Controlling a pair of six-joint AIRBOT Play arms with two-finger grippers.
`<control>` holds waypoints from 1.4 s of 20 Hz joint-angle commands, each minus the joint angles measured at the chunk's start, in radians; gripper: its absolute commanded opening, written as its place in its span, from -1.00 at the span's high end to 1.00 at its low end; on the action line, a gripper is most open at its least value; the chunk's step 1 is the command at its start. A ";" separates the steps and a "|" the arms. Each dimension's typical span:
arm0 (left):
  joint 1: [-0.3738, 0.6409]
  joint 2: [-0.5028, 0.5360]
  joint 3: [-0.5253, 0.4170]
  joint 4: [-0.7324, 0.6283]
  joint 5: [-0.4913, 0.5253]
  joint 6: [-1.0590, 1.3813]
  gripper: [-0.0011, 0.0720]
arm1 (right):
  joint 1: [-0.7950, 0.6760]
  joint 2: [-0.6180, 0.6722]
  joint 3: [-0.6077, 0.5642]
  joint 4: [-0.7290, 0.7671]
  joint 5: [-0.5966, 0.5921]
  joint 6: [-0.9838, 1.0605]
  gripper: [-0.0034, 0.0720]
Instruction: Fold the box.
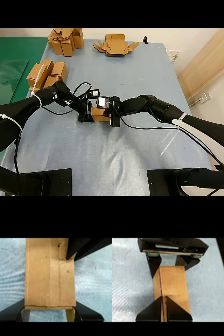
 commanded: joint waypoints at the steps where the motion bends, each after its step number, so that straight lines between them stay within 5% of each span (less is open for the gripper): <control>1: 0.001 0.000 0.001 -0.001 0.001 -0.001 0.93 | 0.001 0.000 -0.001 0.000 -0.032 0.053 0.69; 5: 0.001 0.000 0.001 -0.001 0.001 -0.001 0.93 | 0.001 0.000 -0.001 0.000 -0.037 0.083 0.69; 7: 0.001 0.000 0.001 -0.001 0.001 -0.001 0.93 | 0.000 0.000 -0.001 0.000 -0.037 0.099 0.87; 28: 0.001 0.000 0.001 -0.001 0.000 0.001 0.93 | 0.002 0.019 0.000 0.050 0.070 0.126 0.89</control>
